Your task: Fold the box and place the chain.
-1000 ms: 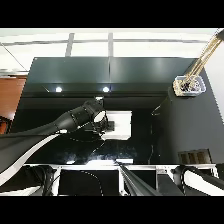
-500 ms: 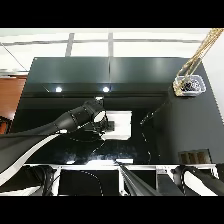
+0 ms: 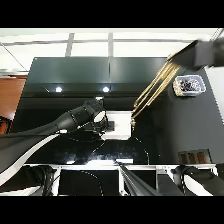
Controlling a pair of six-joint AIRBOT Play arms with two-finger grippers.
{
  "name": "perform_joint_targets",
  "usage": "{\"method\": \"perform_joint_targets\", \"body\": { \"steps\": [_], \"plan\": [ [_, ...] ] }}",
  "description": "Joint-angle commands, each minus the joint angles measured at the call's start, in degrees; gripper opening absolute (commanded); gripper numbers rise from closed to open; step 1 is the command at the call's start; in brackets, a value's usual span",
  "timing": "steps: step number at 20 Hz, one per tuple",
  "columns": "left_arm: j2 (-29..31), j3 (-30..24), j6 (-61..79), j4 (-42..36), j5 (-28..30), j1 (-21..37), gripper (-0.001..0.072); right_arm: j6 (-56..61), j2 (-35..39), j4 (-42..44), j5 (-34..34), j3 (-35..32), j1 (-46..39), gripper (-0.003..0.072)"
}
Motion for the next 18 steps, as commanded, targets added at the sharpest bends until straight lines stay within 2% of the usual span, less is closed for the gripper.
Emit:
{"method": "perform_joint_targets", "body": {
  "steps": [1,9,14,18],
  "plan": [
    [0.02,0.04,0.02,0.02,0.02,0.02,0.0030,-1.20,0.09,0.61,1.99,-5.88,5.57,0.0013],
    [0.02,0.04,0.02,0.04,0.04,0.04,0.0031,-1.77,0.09,3.41,1.57,-15.87,11.37,0.0013],
    [0.02,0.04,0.02,0.02,0.04,0.04,0.0030,-3.74,-0.07,8.76,-7.02,-22.29,16.98,0.0012],
    [0.02,0.04,0.02,0.02,0.02,0.02,0.0030,-3.72,-0.07,9.42,-11.13,-22.71,17.44,0.0012]
  ]
}}
